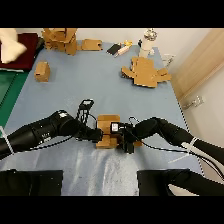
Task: Fold the box.
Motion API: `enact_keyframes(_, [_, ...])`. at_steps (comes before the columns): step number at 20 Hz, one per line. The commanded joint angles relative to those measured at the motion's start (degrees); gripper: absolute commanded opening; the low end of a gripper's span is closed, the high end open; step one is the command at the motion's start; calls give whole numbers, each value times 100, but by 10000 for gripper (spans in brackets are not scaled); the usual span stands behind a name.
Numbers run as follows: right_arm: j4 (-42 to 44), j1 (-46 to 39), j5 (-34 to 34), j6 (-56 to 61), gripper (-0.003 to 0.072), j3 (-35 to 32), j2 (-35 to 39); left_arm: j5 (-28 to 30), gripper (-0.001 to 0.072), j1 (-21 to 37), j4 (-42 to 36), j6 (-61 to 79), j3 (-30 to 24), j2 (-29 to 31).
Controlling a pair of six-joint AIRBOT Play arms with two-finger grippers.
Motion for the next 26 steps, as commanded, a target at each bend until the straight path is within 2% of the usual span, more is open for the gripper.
enact_keyframes(1, [4,0,0,4,498,-4,2,-326,519,-72,503,-350,243,-79])
enact_keyframes(9, [4,0,0,4,497,-4,2,-750,517,-59,293,-109,540,-76])
enact_keyframes(16, [4,0,2,4,498,-4,2,-758,517,35,229,-46,601,-96])
enact_keyframes(26, [4,0,2,4,497,-4,2,-710,520,-94,354,-422,629,-704])
